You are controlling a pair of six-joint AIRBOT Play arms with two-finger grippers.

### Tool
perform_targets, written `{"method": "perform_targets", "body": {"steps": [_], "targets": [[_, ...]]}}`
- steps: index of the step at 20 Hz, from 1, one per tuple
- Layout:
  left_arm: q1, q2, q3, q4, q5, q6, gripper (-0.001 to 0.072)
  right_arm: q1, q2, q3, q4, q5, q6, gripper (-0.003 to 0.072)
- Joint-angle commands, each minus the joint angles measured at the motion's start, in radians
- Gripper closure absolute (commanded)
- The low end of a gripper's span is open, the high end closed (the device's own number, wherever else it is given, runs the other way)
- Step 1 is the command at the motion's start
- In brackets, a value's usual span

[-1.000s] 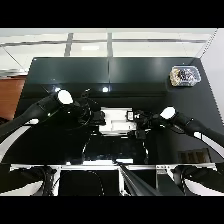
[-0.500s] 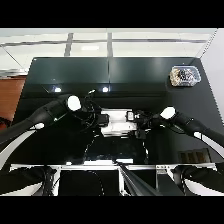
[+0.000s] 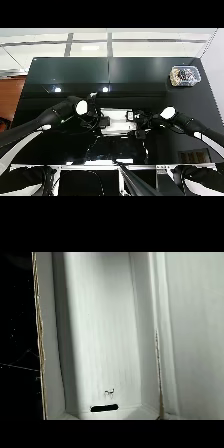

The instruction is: Fold the box and place the chain.

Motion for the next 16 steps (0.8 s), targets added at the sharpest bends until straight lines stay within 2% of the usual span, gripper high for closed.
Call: {"method": "perform_targets", "body": {"steps": [1,3,5,11,16], "targets": [[-0.042,-0.037,0.087,0.189,-0.108,-0.165,0.036,0.0,0.0,0.001,0.0,0.0,0.0,0.0517],[-0.068,-0.076,0.142,0.226,-0.169,-0.2,0.036,0.0,0.0,0.001,0.0,0.0,0.0,0.0517],[-0.093,-0.105,0.17,0.226,-0.181,-0.243,0.036,0.0,0.0,0.001,0.0,0.0,0.0,0.0517],[-0.165,-0.161,0.196,0.262,-0.211,-0.316,0.0361,0.0,0.0,0.001,0.0,0.0,0.0,0.0517],[-0.161,-0.161,0.216,0.271,-0.209,-0.345,0.0361,0.0,0.0,0.001,0.0,0.0,0.0,0.0517]]}}
